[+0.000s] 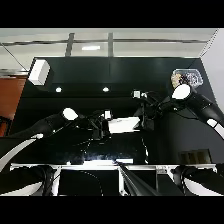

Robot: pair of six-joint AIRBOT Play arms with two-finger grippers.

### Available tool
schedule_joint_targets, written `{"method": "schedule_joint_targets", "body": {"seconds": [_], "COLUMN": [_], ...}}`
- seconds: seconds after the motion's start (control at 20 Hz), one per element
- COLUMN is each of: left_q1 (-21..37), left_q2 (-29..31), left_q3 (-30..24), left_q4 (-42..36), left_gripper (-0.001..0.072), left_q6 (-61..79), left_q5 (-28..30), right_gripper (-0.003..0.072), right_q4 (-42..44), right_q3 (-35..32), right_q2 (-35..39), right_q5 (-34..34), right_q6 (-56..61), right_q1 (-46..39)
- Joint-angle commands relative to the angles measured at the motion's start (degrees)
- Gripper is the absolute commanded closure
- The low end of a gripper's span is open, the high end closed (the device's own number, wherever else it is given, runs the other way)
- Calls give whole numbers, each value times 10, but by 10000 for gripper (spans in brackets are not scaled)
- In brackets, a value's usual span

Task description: Fold the box and place the chain.

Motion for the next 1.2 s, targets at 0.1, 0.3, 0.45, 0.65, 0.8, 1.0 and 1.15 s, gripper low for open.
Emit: {"method": "schedule_joint_targets", "body": {"seconds": [0.1, 0.3, 0.45, 0.65, 0.8, 1.0, 1.15], "left_q1": [0, 0, 0, 0, 0, 0, 0], "left_q2": [0, 0, 0, 0, 0, 0, 0], "left_q3": [1, 1, 1, 1, 1, 1, 1], "left_q4": [0, 0, 0, 0, 0, 0, 0], "left_gripper": [360, 360, 360, 360, 360, 360, 360], "left_q6": [0, 0, 0, 0, 0, 0, 0], "left_q5": [0, 0, 0, 0, 0, 0, 0], "right_gripper": [87, 195, 197, 198, 484, 484, 407], "right_q4": [-21, -20, -21, -21, -21, -20, -16], "right_q3": [-1, -1, -1, -1, -1, -1, -1], "right_q2": [7, 14, 14, 14, 14, 14, 14], "right_q5": [-18, -7, -8, -8, -5, -2, -4], "right_q6": [3, 10, 22, 39, 39, 39, 39], "right_q1": [19, 19, 19, 19, 19, 19, 19]}}
